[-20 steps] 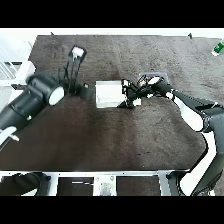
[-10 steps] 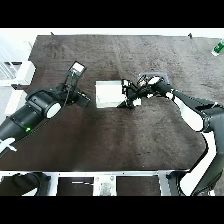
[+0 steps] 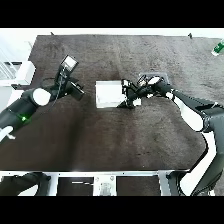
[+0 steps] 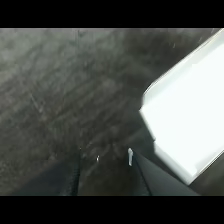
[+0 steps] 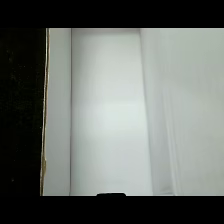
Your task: Fold the box and place the chain.
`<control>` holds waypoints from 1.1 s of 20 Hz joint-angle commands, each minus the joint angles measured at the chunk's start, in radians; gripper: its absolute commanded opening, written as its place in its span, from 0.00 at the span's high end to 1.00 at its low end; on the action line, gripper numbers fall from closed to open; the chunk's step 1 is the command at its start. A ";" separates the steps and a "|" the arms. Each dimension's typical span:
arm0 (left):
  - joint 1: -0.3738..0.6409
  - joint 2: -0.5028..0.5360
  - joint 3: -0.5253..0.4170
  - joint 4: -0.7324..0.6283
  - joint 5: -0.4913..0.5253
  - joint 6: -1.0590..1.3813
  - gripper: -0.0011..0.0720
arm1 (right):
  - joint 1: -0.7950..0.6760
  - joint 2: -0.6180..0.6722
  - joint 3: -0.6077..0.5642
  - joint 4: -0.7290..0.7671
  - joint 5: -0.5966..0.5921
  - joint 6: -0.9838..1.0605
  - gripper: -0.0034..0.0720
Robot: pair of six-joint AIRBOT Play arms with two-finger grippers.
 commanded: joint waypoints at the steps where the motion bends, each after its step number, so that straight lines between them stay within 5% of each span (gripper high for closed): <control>1: 0.140 -0.103 0.017 -0.499 -0.230 0.639 0.48 | 0.000 0.000 0.000 0.000 0.000 0.000 0.22; 8: 0.286 -0.439 0.320 -0.502 -0.686 0.775 0.48 | 0.000 0.000 0.000 0.000 0.000 0.000 0.22; 12: 0.275 -0.592 0.449 -0.470 -0.730 0.822 0.48 | 0.000 0.000 0.000 0.000 0.000 0.000 0.22; 14: 0.272 -0.639 0.478 -0.455 -0.731 0.829 0.30 | 0.000 0.000 0.000 0.000 0.000 0.000 0.22; 22: 0.254 -0.672 0.479 -0.454 -0.786 0.980 0.31 | 0.000 0.000 0.000 0.000 0.000 0.000 0.22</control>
